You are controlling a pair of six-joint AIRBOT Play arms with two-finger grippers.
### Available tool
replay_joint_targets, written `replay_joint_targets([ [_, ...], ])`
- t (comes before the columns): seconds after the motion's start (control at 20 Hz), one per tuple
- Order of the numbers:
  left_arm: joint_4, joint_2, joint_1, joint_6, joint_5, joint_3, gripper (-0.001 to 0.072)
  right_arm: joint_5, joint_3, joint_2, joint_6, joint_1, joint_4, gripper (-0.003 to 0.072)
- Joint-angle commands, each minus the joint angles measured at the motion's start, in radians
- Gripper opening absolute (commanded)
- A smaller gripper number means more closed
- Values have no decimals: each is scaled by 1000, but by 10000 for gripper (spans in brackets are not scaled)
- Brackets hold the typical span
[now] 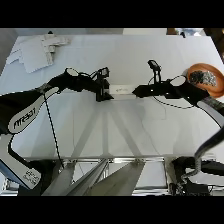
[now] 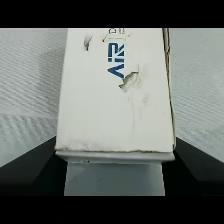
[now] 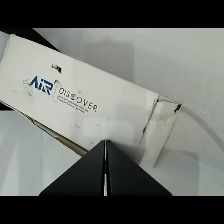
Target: Fold the box and place the chain.
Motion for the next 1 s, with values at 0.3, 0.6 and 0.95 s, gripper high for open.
replay_joint_targets([
  [0.3,-6,0,-1,-3,5,0,278,-34,2,204,-2,5,10,9],
  [0.6,-6,0,-1,-3,4,0,278,-60,6,327,-1,-18,-2,10],
  [0.95,-6,0,-1,-3,4,0,278,-96,89,473,161,-198,-402,10],
])
